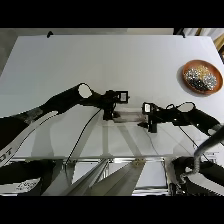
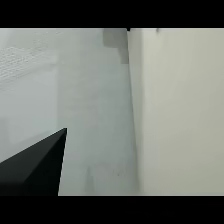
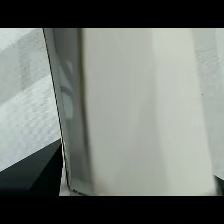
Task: Fold the box and place the chain.
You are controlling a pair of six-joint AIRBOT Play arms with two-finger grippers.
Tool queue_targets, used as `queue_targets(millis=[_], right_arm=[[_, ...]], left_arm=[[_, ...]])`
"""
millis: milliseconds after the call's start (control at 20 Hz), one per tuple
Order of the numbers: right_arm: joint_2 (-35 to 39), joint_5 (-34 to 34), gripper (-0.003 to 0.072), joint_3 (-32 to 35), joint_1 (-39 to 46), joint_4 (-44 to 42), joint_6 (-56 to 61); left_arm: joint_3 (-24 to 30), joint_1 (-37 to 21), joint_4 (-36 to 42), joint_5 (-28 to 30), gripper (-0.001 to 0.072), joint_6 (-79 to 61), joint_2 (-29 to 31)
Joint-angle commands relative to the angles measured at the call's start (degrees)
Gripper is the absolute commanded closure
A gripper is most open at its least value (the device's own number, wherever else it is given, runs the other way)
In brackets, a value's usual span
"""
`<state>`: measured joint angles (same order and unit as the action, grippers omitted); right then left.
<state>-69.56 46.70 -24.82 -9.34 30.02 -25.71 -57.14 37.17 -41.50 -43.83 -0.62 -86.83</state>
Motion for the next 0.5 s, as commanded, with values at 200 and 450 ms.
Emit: queue_targets(millis=[200,450], right_arm=[[0.0,-0.2,0.0286,0.0,0.0,0.1,0.2],[0.0,-0.2,0.0286,0.0,0.0,0.1,0.2]], left_arm=[[-0.1,-0.1,-20.3,-3.3,0.0060,10.6,8.5],[-0.1,0.0,-30.6,-11.1,0.0167,22.0,16.3]])
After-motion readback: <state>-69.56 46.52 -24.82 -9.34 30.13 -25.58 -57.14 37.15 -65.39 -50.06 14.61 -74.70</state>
